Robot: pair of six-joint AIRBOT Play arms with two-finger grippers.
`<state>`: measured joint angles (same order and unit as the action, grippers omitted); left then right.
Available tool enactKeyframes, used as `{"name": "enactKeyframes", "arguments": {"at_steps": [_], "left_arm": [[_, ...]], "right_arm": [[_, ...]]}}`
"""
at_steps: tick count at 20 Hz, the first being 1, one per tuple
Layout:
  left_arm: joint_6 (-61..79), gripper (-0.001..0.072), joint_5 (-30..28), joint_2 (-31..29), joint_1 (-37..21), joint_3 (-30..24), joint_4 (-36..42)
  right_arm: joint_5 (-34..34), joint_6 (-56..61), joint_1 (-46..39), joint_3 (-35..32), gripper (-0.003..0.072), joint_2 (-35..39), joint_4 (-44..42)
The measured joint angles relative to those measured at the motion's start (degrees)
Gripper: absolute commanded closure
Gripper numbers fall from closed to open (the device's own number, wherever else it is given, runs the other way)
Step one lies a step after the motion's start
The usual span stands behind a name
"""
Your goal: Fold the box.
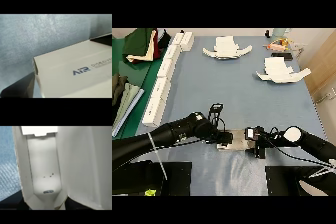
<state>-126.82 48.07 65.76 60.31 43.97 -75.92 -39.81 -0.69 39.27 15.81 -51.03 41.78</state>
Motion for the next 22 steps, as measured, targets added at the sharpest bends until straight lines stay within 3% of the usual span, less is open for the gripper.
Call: {"name": "enactKeyframes", "arguments": {"at_steps": [6,7,11,12,13,16,21,22], "left_arm": [[-13.0,0.0323,5.4,5.3,4.7,4.3,-8.5],[-15.0,0.0395,5.9,6.1,5.3,5.0,-9.9],[-20.2,0.0404,9.9,9.5,7.3,8.6,-14.2],[-20.9,0.0439,10.9,10.4,7.9,9.4,-14.8],[-21.4,0.0565,12.2,11.3,8.3,10.2,-15.2],[-22.9,0.0692,16.6,13.1,9.0,12.1,-16.3],[-24.6,0.0690,19.3,13.9,9.3,13.2,-16.8],[-24.8,0.0574,19.6,14.0,9.3,13.3,-16.8]], "right_arm": [[0.0,0.0,0.0,0.0,0.0177,0.0,0.0],[0.0,0.0,0.0,0.0,0.0177,0.0,0.0],[0.0,0.0,0.0,0.0,0.0177,0.0,0.0],[0.0,0.0,0.0,0.0,0.0177,0.0,0.0],[0.0,0.0,0.0,0.0,0.0177,0.0,0.0],[0.0,0.0,0.0,0.0,0.0177,0.0,0.0],[0.0,0.0,0.0,0.0,0.0177,0.0,0.0],[0.0,0.0,0.0,0.0,0.0177,0.0,0.0]]}}
